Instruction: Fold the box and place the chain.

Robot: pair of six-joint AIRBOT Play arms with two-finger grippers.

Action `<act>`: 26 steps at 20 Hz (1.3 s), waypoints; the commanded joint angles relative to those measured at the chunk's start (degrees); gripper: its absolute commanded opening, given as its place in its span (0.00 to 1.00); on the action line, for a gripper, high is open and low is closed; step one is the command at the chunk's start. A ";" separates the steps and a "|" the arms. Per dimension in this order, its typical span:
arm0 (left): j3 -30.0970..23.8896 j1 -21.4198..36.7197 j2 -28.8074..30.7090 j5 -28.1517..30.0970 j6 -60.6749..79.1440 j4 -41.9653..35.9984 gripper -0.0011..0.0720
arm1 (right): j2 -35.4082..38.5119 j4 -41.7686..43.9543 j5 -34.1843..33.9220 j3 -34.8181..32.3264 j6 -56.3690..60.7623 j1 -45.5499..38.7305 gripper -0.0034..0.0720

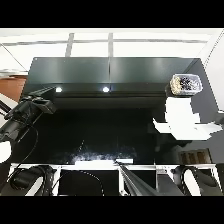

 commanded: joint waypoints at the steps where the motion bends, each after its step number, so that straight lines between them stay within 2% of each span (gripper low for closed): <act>1: 0.44 -0.52 -0.46 -2.62 0.85 -0.11 0.97 | -6.16 -1.46 -3.32 2.84 5.31 -17.29 0.98; 3: 0.44 -0.48 -1.11 -6.51 0.87 -0.11 0.97 | -12.26 8.24 -4.35 3.65 1.84 -24.76 0.98; 6: 0.44 -0.46 -2.29 -10.99 0.85 -0.13 0.97 | -23.58 36.28 -2.32 8.48 -16.35 -34.99 0.98; 8: 0.44 -0.48 -3.04 -12.04 0.81 -0.13 0.97 | -30.42 53.79 3.23 12.63 -30.08 -40.24 0.98; 9: 0.44 -0.48 -3.39 -11.91 0.81 -0.13 0.97 | -34.12 59.23 8.68 14.91 -36.63 -42.36 0.98; 11: 0.44 -0.48 -4.09 -11.69 0.83 -0.13 0.97 | -43.19 60.67 20.98 19.78 -41.48 -44.74 0.97; 12: 0.44 -0.48 -4.39 -11.63 0.83 -0.13 0.97 | -46.93 59.67 24.74 21.55 -42.56 -44.94 0.97; 14: 0.44 -0.48 -4.96 -11.65 0.83 -0.13 0.97 | -52.09 58.99 27.65 24.50 -44.17 -44.57 0.97; 18: 0.44 -0.48 -5.55 -11.67 0.81 -0.13 0.97 | -55.21 54.25 28.17 28.55 -47.58 -42.07 0.96; 19: 0.44 -0.48 -5.70 -11.69 0.79 -0.13 0.97 | -55.34 53.53 28.20 28.57 -48.50 -41.18 0.79; 22: 0.44 -0.48 -5.92 -11.69 0.79 -0.13 0.97 | -55.56 53.27 28.30 28.57 -50.95 -38.88 0.45; 24: 0.44 -0.48 -5.92 -11.67 0.81 -0.13 0.97 | -55.54 53.02 28.74 28.57 -53.75 -37.81 0.10; 26: 0.44 -0.48 -5.90 -11.67 0.81 -0.13 0.97 | -55.36 53.11 31.06 28.55 -54.21 -37.00 0.10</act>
